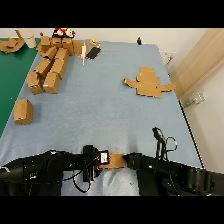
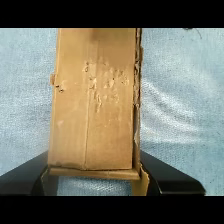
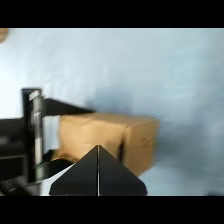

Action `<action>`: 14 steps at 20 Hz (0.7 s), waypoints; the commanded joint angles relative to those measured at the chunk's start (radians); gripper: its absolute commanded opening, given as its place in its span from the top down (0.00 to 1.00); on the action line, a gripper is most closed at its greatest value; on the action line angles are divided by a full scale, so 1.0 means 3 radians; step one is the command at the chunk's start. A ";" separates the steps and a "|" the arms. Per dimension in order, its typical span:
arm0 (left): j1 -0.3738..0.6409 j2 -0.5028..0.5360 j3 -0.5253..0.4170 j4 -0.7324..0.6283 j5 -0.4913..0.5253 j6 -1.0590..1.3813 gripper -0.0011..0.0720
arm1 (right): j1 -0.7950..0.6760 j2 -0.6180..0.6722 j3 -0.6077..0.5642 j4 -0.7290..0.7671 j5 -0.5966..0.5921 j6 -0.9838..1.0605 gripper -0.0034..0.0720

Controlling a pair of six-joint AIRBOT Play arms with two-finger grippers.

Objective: Fold the box.

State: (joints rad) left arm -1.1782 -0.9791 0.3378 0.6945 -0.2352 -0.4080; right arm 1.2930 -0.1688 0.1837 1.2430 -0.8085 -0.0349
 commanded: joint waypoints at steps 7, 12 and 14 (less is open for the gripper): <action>-0.0001 0.0001 0.0000 0.0000 0.0001 0.0001 0.32 | -0.0153 0.0011 0.0263 -0.0312 -0.1177 -0.0443 0.95; -0.0001 0.0001 0.0000 0.0001 0.0004 0.0001 0.32 | -0.0154 -0.0122 0.0436 -0.0317 -0.1657 -0.0478 0.95; -0.0001 0.0001 0.0000 0.0001 0.0004 0.0001 0.32 | -0.0156 -0.0165 0.0487 -0.0331 -0.1718 -0.0473 0.95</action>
State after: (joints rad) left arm -1.1782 -0.9791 0.3378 0.6945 -0.2352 -0.4080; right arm 1.2472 -0.1997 0.3058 1.1477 -1.2579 -0.1719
